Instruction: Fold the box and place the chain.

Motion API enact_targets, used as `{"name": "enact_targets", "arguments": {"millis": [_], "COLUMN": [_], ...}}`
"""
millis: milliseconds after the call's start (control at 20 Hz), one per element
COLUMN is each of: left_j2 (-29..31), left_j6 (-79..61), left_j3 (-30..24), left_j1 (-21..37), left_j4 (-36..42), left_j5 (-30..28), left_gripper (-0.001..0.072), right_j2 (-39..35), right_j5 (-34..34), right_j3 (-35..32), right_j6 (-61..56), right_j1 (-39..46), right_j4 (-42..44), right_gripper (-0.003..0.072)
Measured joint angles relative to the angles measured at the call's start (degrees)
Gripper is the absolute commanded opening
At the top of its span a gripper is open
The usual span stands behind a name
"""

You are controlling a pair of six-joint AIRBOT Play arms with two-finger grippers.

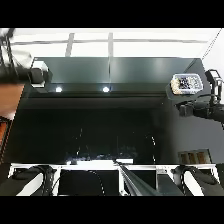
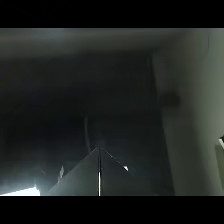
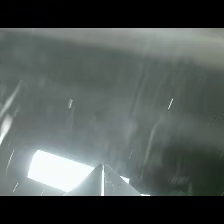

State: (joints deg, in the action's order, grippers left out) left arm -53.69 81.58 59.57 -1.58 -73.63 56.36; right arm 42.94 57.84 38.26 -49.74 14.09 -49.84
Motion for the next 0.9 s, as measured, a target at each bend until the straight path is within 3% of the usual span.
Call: {"name": "enact_targets", "arguments": {"millis": [200,350,550,900], "left_j2": [17.0,25.4,30.1,31.8], "left_j6": [-0.4,-0.6,-0.6,-0.6], "left_j3": [-20.6,-28.9,-32.8,-34.1], "left_j1": [-2.6,-3.1,-3.5,-3.5], "left_j4": [-0.1,-2.6,-4.2,-4.6], "left_j5": [-10.7,-13.9,-15.2,-15.8], "left_gripper": [0.0024,0.0024,0.0024,0.0024], "right_j2": [-0.1,-0.1,-0.1,-0.1], "right_j5": [-9.3,-13.6,-15.2,-15.8], "right_j3": [-3.0,-4.9,-5.7,-6.0], "right_j6": [4.0,5.1,5.7,5.9], "right_j1": [0.0,0.0,0.0,0.0], "right_j4": [2.1,2.5,2.8,2.8], "right_gripper": [0.0009,0.0009,0.0009,0.001]}}
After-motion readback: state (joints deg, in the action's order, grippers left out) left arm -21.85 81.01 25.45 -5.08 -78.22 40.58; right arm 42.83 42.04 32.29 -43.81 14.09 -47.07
